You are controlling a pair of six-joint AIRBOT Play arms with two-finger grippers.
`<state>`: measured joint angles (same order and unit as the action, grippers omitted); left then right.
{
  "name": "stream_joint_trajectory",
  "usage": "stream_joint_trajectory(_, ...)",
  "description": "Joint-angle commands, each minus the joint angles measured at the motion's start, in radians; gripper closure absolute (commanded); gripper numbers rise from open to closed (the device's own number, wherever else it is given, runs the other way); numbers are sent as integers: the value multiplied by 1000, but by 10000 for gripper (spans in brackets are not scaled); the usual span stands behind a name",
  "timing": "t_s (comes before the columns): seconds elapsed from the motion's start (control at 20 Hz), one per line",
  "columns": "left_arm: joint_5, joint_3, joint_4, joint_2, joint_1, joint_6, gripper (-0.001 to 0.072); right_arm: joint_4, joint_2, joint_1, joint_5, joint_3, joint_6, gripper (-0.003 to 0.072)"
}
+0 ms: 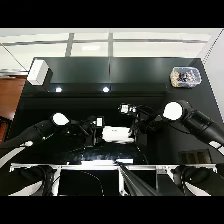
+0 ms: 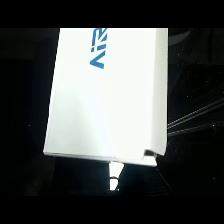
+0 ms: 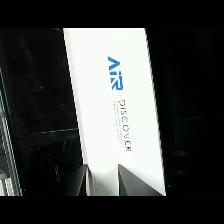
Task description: Fold the box and place the chain.
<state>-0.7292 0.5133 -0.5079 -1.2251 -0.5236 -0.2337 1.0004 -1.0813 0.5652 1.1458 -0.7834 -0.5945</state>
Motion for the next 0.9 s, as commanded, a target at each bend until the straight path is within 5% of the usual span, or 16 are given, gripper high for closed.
stream_joint_trajectory(0.0,1,1,0,0,0,-1,248,3,0,0,-5,0,-1,436)
stream_joint_trajectory(0.2,1,1,0,0,0,-1,249,3,0,0,-6,0,-1,439)
stream_joint_trajectory(0.55,1,1,0,0,0,-1,249,2,0,0,-24,0,-1,552)
stream_joint_trajectory(0.85,1,1,0,0,0,-1,249,-2,0,0,-25,0,-20,552)
